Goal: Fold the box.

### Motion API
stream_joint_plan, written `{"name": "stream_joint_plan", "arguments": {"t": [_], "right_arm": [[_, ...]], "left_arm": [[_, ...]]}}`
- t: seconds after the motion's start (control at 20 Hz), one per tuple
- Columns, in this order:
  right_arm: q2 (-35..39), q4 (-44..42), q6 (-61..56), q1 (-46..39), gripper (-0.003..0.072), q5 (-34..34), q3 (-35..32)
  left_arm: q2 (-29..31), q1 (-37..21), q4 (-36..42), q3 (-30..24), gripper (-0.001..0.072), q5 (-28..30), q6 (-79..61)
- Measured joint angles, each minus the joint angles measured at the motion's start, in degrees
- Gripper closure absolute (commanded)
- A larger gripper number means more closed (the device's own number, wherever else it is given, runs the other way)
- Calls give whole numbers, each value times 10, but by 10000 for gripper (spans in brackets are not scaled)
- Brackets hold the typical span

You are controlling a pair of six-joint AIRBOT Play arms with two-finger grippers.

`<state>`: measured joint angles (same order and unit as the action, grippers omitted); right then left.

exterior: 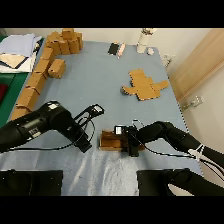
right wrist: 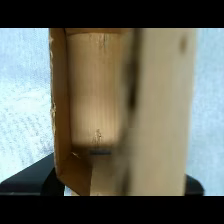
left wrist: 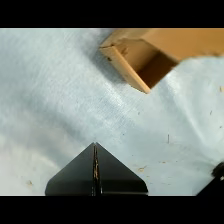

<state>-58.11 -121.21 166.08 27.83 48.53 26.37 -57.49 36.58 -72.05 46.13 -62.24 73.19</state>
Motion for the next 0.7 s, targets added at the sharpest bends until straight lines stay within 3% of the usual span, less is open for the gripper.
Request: {"name": "stream_joint_plan", "arguments": {"t": [0.05,0.1,0.15,0.2,0.45,0.7], "right_arm": [[0,0,0,0,247,0,0],[0,0,0,0,247,0,0],[0,0,0,0,247,0,0],[0,0,0,0,247,0,0],[0,1,0,0,247,0,0],[0,1,0,0,247,0,0]], "left_arm": [[15,-26,30,-21,695,21,-92],[26,-50,61,-41,640,37,-183],[35,-74,99,-63,249,53,-283],[40,-94,138,-83,25,69,-372],[21,-140,375,-172,21,166,-748],[-48,-142,465,-192,21,210,-901]]}}
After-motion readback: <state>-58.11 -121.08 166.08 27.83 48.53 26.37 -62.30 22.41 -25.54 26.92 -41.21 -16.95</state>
